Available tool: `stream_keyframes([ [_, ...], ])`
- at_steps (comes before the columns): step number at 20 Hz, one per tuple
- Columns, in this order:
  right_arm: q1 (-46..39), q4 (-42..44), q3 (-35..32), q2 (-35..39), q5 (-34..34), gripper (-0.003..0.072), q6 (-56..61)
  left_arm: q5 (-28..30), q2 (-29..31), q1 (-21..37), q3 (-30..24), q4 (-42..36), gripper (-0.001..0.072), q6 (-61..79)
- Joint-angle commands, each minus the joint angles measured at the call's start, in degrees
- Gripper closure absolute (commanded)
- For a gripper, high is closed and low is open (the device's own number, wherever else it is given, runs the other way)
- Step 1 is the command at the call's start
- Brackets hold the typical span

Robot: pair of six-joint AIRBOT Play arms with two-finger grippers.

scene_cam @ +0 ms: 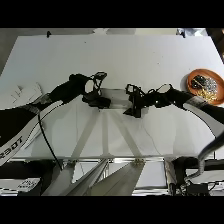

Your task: Fold the box and place the chain.

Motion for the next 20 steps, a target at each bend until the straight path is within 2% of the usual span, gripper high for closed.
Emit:
stream_keyframes([
  [1, 0.0, 0.0, 0.0, 0.0, 0.0, 0.0288, 0.0, -2.9, -1.7, -1.6, 4.4, 1.6, 0.0666, -7.0],
  [2, 0.0, 0.0, 0.0, 0.0, 0.0, 0.0288, 0.0, -3.5, -1.7, -1.7, 5.0, 1.7, 0.0699, -6.9],
  [4, 0.0, 0.0, 0.0, 0.0, 0.0, 0.0288, 0.0, -4.9, -1.7, -1.7, 5.0, 1.4, 0.0700, -7.0],
  [7, 0.0, 0.0, 0.0, 0.0, 0.0, 0.0288, 0.0, -6.4, -1.6, -1.7, 5.0, 0.7, 0.0689, -7.0],
  [8, 0.0, 0.0, 0.0, 0.0, 0.0, 0.0288, 0.0, -6.8, -1.6, -1.6, 5.0, -0.3, 0.0663, -6.9],
  [9, 0.0, 0.0, 0.0, 0.0, 0.0, 0.0288, -0.1, -7.2, -1.5, -1.5, 5.0, -1.1, 0.0574, -6.8],
  [10, 0.0, 0.0, 0.0, 0.0, 0.0, 0.0288, 0.0, -8.0, -1.3, -1.4, 5.0, -1.6, 0.0393, -6.7],
  [11, 0.0, 0.0, 0.0, 0.0, 0.0, 0.0288, 0.0, -8.7, -0.9, -1.1, 5.0, -2.0, 0.0250, -6.7],
  [12, 0.0, 0.0, 0.0, 0.0, 0.0, 0.0288, 0.0, -9.6, -0.3, -0.4, 5.0, -3.2, 0.0191, -5.7],
  [15, 0.0, 0.0, 0.0, 0.0, 0.0, 0.0288, 0.0, -12.0, 2.8, 3.1, 5.0, -8.6, 0.0192, 4.1],
  [20, 0.0, 0.0, 0.0, 0.0, 0.0, 0.0288, 0.0, -15.1, 11.2, 12.3, 3.8, -11.0, 0.0194, 25.1],
])
